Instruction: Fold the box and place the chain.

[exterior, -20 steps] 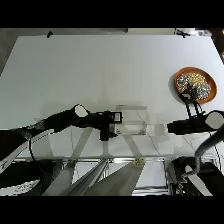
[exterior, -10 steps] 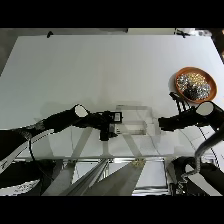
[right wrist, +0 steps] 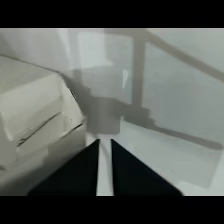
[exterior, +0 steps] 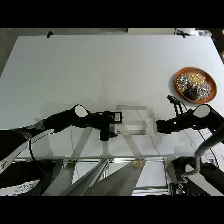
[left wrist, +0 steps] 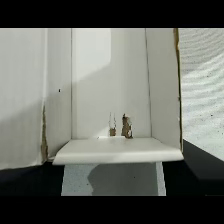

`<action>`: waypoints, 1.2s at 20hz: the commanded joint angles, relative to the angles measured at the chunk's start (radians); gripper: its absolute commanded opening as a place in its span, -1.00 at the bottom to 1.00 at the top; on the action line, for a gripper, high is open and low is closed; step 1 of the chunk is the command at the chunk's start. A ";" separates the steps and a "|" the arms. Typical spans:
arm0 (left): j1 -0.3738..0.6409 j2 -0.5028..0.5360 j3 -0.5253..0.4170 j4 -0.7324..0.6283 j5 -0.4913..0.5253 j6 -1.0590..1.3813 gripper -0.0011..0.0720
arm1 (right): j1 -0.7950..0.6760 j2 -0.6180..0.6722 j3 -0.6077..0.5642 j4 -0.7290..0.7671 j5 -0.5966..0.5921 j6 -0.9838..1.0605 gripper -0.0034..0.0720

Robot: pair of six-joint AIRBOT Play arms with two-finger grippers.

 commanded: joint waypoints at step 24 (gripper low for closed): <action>-0.001 0.000 0.000 0.000 0.000 0.000 -0.56 | 0.193 0.078 0.012 0.056 -0.059 -0.017 0.00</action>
